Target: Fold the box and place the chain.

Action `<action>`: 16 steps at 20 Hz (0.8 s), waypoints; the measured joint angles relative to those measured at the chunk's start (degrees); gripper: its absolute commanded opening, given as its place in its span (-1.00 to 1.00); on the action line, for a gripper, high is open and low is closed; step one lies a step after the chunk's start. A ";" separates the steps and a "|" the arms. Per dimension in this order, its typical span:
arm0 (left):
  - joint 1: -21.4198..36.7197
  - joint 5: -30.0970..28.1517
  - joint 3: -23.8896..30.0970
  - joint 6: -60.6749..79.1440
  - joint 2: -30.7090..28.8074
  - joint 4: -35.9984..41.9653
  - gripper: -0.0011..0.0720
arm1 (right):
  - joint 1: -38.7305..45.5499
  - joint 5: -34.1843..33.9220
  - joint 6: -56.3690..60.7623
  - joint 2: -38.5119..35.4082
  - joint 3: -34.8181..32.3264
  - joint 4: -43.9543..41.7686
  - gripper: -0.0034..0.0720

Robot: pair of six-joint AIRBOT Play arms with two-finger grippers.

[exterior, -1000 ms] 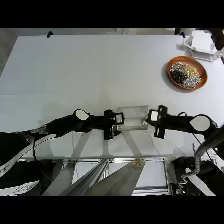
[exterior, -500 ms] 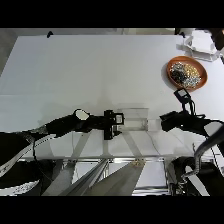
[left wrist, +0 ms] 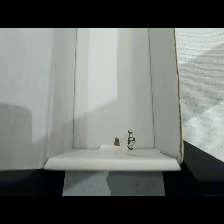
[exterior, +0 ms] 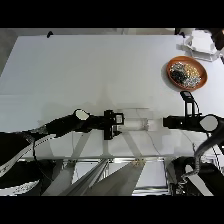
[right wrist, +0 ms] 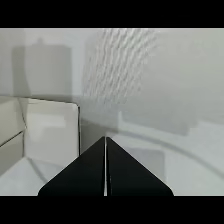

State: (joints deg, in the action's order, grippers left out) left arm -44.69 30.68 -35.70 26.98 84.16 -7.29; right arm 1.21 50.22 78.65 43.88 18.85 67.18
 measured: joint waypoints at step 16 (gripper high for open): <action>0.00 -0.02 0.00 0.00 0.00 0.00 -0.22 | 0.20 2.67 -15.87 10.97 0.02 -19.10 -0.21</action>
State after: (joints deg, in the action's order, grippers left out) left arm -44.69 30.65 -35.70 26.98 84.16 -7.29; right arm 1.41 52.88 62.78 54.85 18.87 48.07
